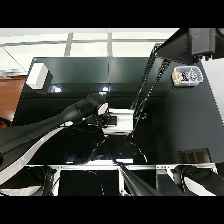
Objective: Fold the box and place the chain.
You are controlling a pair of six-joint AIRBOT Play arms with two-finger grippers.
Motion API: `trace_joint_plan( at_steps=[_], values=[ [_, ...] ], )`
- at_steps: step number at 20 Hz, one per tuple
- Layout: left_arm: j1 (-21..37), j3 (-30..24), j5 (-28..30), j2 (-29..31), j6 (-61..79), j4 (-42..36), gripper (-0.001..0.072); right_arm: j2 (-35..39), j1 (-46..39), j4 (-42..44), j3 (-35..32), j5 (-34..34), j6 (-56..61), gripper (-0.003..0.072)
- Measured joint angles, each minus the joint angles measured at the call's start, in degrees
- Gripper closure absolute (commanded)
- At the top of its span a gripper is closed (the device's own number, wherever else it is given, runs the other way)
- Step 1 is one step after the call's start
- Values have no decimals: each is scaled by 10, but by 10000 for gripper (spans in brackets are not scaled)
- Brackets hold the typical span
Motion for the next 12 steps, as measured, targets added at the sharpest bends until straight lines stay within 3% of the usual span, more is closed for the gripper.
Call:
trace_joint_plan(
  at_steps=[12],
  values=[
    [0,0,0,0,0,0,678,0,-6,46,0,48,-5,679]
  ],
)
